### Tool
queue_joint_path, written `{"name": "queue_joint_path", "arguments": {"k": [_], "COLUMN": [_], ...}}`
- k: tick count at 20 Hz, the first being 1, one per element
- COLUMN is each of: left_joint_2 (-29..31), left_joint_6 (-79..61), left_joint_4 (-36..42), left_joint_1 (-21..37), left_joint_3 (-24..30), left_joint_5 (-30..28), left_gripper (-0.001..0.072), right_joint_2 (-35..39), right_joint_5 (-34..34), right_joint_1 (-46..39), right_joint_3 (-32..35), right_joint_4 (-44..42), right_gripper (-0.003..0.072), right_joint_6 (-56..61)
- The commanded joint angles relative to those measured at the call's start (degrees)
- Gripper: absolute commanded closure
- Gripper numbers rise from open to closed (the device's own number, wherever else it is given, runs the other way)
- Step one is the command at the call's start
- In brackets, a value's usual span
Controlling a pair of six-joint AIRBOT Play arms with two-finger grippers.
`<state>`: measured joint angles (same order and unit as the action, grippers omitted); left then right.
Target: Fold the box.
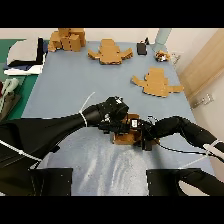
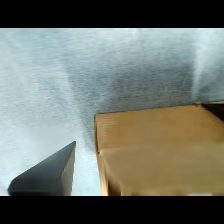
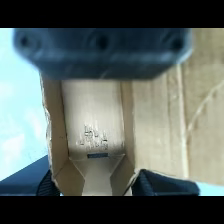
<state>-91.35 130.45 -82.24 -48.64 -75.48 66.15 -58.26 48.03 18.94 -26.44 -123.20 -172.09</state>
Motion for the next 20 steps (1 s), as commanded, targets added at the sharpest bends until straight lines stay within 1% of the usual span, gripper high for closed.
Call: {"name": "queue_joint_path", "arguments": {"k": [1,3,6,10,13,17,19,20], "left_joint_2": [0.0,0.0,0.0,0.0,0.0,0.0,0.0,0.0], "left_joint_6": [-0.7,-2.1,-6.2,-9.5,-13.4,-21.3,-29.9,-35.8], "left_joint_4": [0.9,2.4,6.3,8.8,13.5,21.3,22.2,21.7], "left_joint_1": [0.5,0.8,2.4,5.9,10.0,18.1,21.6,22.7], "left_joint_3": [-0.8,-1.3,-3.3,-7.0,-10.1,-13.4,-13.5,-13.5], "left_joint_5": [2.0,3.3,8.9,15.8,19.7,27.4,29.3,29.3], "left_gripper": [0.0300,0.0293,0.0293,0.0293,0.0294,0.0305,0.0692,0.0697], "right_joint_2": [0.0,0.0,0.0,0.0,0.0,0.0,0.0,0.0], "right_joint_5": [0.1,0.1,0.1,0.1,0.1,0.1,0.1,0.1], "right_joint_1": [0.1,0.1,0.1,0.1,0.1,0.1,0.1,0.1], "right_joint_3": [0.0,0.0,0.0,0.0,0.0,0.0,0.0,0.0], "right_joint_4": [0.0,0.0,0.0,0.0,0.0,0.0,0.0,0.0], "right_gripper": [0.0128,0.0128,0.0128,0.0128,0.0128,0.0128,0.0128,0.0128], "right_joint_6": [0.0,0.0,0.0,0.0,0.0,0.0,0.0,0.0]}}
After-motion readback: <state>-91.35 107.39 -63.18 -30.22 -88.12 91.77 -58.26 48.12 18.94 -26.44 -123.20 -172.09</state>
